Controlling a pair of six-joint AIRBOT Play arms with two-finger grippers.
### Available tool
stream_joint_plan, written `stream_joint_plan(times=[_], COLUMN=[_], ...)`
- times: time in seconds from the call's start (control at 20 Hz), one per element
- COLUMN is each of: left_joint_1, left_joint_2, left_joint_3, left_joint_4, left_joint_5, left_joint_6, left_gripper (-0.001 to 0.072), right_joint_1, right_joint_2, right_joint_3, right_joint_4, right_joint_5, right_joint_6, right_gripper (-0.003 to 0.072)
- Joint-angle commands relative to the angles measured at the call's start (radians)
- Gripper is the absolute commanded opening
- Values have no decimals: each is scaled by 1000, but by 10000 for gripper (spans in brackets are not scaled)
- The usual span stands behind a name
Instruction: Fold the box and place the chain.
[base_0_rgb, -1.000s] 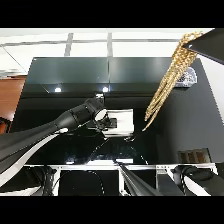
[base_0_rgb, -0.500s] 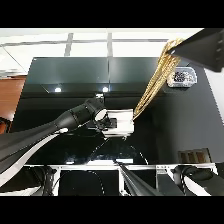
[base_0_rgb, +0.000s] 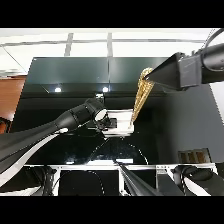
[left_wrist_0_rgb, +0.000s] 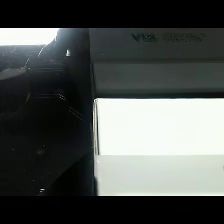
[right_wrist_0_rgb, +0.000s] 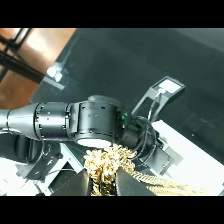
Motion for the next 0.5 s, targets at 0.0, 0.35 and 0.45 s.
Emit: stream_joint_plan(times=[0.0,0.35,0.45], left_joint_1=[0,0,0], left_joint_2=[-1,-1,-1], left_joint_3=[0,0,0], left_joint_4=[0,0,0], left_joint_5=[0,-1,-1], left_joint_6=[0,0,0], left_gripper=[26,25,25], right_joint_1=[23,75,102], right_joint_2=[0,1,0], right_joint_3=[-23,-246,-359], right_joint_4=[-13,-72,-71], right_joint_5=[-35,-41,-122], right_joint_6=[-2,-2,-2], right_gripper=[7,7,8])
